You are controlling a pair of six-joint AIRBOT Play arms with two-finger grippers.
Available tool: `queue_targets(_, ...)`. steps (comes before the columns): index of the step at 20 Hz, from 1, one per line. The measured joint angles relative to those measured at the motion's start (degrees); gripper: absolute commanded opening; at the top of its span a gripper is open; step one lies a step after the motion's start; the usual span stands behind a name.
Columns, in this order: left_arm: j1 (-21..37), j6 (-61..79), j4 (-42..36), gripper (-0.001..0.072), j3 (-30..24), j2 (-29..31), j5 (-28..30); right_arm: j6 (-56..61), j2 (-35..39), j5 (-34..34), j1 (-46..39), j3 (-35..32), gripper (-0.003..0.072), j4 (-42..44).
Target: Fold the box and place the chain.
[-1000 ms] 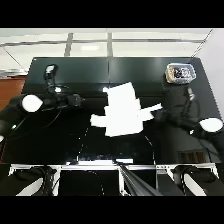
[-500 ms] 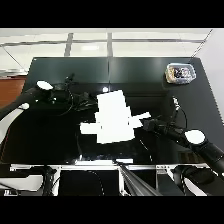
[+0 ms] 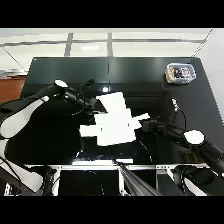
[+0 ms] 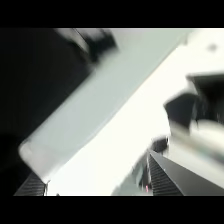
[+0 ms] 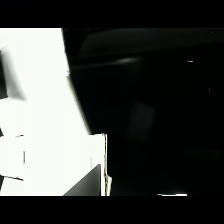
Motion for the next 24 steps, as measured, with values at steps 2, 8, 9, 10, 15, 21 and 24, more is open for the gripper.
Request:
queue_targets(2,-1.2,2.8,2.6,0.046,2.8,-1.3,-4.9,0.1,0.0,0.3,0.0,0.0,0.0013,0.0)
queue_targets(8,-3.6,4.3,7.8,0.0065,10.5,-5.2,-11.5,0.1,0.0,-0.2,0.0,0.0,0.0022,0.0)
queue_targets(9,-3.9,4.6,8.3,0.0027,11.3,-5.6,-11.6,0.1,0.0,-0.3,0.0,0.0,0.0226,-0.1)
queue_targets(10,-4.0,4.9,8.7,0.0027,12.1,-5.8,-11.7,0.1,0.0,-0.4,0.0,0.0,0.0521,-0.2)
queue_targets(15,-4.0,2.5,9.7,0.0024,15.8,-6.1,-10.4,0.1,0.0,-0.5,-0.3,1.1,0.0682,-3.8)
queue_targets(21,-4.7,5.1,10.2,0.0027,10.2,3.9,-5.0,0.1,0.1,1.5,-3.7,9.2,0.0682,-20.3)
queue_targets(24,-6.9,15.1,10.3,0.0027,0.0,12.7,6.8,-0.7,0.1,2.7,-4.4,12.6,0.0682,-25.2)
